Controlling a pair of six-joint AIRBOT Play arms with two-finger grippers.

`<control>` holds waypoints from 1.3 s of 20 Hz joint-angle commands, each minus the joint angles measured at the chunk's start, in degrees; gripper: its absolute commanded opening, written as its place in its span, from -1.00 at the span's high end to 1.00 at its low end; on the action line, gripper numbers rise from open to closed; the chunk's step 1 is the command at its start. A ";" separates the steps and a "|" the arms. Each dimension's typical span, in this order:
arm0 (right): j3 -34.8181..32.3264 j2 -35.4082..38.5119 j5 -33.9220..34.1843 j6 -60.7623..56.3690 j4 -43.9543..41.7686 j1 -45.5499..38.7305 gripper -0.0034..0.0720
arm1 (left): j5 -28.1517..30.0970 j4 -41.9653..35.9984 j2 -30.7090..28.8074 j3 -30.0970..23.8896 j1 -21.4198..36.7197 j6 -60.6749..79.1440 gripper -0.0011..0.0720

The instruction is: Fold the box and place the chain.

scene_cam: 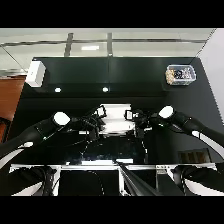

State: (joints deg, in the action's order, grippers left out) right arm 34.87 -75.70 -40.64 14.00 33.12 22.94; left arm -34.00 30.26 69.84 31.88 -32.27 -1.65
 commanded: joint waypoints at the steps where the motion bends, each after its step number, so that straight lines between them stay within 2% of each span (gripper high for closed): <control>1: 0.04 0.00 0.00 0.00 -0.02 0.04 0.57 | 1.25 -2.27 0.76 0.04 -0.42 0.42 0.37; 6: 0.04 0.00 0.00 0.00 -0.02 0.04 0.57 | 0.79 -2.23 0.76 0.04 -0.48 0.46 0.33; 8: 0.04 0.00 0.02 0.00 -0.02 0.04 0.57 | 0.04 -1.77 0.76 0.04 -0.52 2.62 0.01; 10: 0.04 0.00 0.04 -0.02 -0.02 0.04 0.57 | -0.74 -1.46 0.76 0.04 -0.52 3.65 0.00; 12: 0.04 0.00 0.07 -0.04 -0.02 0.04 0.57 | -0.74 -0.70 0.76 0.04 -0.59 3.63 0.21; 13: 0.04 0.00 0.09 -0.04 -0.04 0.04 0.57 | -0.70 -0.79 0.74 0.04 -0.61 3.63 0.00; 14: 0.04 0.00 0.15 -0.07 -0.04 0.04 0.57 | -0.74 -0.74 0.74 0.04 -0.59 3.61 -0.43; 15: 0.04 0.00 0.17 -0.09 -0.04 0.04 0.57 | -0.76 -0.74 0.74 0.04 -0.59 3.63 -0.52; 16: 0.04 0.00 0.17 -0.09 -0.04 0.04 0.57 | -0.76 -0.74 0.74 0.04 -0.59 3.61 -0.51; 17: 0.04 0.00 0.17 -0.09 -0.04 0.04 0.57 | -0.76 -0.74 0.74 0.04 -0.59 3.61 -0.21; 18: 0.04 0.00 0.17 -0.09 -0.04 0.04 0.57 | -0.96 -0.74 0.74 0.04 -0.59 3.61 0.20; 19: 0.04 0.00 0.17 -0.09 -0.07 0.04 0.57 | -0.96 -0.74 0.74 0.04 -0.59 3.61 0.16; 20: 0.04 0.00 0.20 -0.09 -0.04 0.04 0.57 | -1.16 -0.70 0.61 0.04 -0.57 3.58 0.21; 21: 0.04 0.00 0.20 -0.09 -0.04 0.04 0.57 | -1.16 -0.52 0.17 0.04 -0.35 2.73 0.71; 22: 0.04 0.00 0.20 -0.09 -0.07 0.04 0.57 | -1.38 -0.48 -0.81 0.04 0.35 0.72 0.90; 24: 0.04 0.00 0.17 -0.11 -0.07 0.04 0.57 | -2.36 1.07 -3.72 0.04 2.95 -5.73 0.90; 26: 0.04 0.00 0.20 -0.11 -0.07 0.04 0.57 | -3.85 7.21 -7.39 0.04 6.54 -14.32 0.90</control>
State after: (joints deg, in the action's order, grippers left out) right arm 34.87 -75.70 -40.36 13.78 33.01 22.94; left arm -36.49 31.81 66.13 31.88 -29.17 -5.85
